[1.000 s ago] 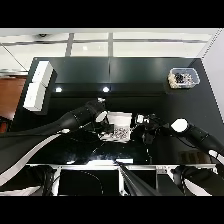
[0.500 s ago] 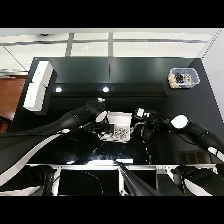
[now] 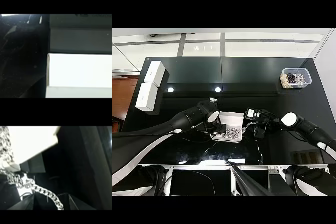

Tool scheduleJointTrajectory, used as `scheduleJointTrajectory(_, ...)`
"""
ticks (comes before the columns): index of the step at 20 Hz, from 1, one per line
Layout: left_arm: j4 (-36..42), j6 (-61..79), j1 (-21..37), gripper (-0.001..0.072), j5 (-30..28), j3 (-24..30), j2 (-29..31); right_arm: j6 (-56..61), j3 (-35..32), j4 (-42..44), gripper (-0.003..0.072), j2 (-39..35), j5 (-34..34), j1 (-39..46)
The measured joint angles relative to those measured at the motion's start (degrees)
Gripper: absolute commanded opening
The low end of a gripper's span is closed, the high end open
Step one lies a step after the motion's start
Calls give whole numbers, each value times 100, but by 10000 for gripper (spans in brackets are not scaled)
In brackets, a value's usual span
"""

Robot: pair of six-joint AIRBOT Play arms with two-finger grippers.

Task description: Fold the box and place the chain.

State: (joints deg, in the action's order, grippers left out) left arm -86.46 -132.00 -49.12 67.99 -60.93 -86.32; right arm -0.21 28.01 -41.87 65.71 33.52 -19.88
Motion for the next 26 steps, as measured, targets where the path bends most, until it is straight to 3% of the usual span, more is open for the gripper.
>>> scheduleJointTrajectory(4,-2,0,0,30,-2,0,0,98,7,-15,462,48,-15,20)
scheduleJointTrajectory(6,-2,0,0,30,-2,0,0,162,7,-42,48,57,138,24)
scheduleJointTrajectory(7,-4,0,0,30,-4,0,2,168,7,-59,29,59,221,24)
scheduleJointTrajectory(15,-4,0,0,30,-2,0,0,566,2,-269,31,-184,396,20)
scheduleJointTrajectory(21,-4,-2,0,30,-2,0,0,1480,98,-247,29,-1451,1027,24)
scheduleJointTrajectory(26,-4,-2,0,30,-7,0,2,2048,643,273,31,-2614,1580,24)
